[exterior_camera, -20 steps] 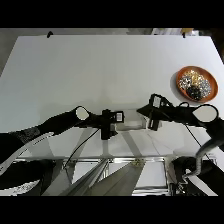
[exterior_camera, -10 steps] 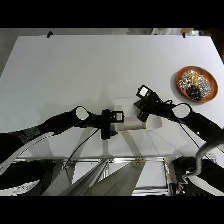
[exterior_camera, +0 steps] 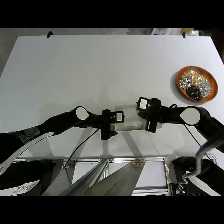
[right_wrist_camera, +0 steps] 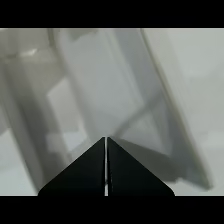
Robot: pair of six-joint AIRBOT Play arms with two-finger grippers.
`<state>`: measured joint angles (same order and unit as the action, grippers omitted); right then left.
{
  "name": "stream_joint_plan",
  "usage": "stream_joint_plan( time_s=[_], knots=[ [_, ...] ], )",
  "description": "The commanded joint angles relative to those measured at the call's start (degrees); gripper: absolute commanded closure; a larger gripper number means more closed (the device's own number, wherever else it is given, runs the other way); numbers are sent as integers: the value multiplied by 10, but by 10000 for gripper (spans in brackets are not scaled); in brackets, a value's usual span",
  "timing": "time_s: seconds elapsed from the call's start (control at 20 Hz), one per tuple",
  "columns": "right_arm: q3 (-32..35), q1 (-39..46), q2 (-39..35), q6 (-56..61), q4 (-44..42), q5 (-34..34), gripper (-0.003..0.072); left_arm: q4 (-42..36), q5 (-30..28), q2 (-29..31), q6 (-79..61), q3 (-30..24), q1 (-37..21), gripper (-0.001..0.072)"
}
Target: Fold the box and place the chain.
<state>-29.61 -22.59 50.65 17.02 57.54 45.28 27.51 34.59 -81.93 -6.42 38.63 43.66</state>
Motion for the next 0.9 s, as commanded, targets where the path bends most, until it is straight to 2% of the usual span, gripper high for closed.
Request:
stream_joint_plan(
  time_s=[0.0,0.1,0.2,0.3,0.4,0.5,0.65,0.85],
  knots=[
    [-6,13,-13,9,112,95,672,0,-1,0,1,0,0,498],
    [-6,45,-12,4,125,86,666,0,-1,0,1,0,0,498],
    [-6,75,-12,-28,125,75,555,0,-1,0,1,0,0,498],
    [-6,98,-9,-109,122,78,507,0,-1,0,1,0,0,497],
    [-6,114,11,-212,98,106,507,0,-1,0,1,0,0,498],
    [-5,116,45,-267,43,112,507,0,-1,0,1,0,0,497],
    [-5,116,90,-306,-11,104,507,0,-1,0,1,0,0,498],
    [-5,116,110,-311,-28,98,509,0,-1,0,1,0,0,498]
  ],
)
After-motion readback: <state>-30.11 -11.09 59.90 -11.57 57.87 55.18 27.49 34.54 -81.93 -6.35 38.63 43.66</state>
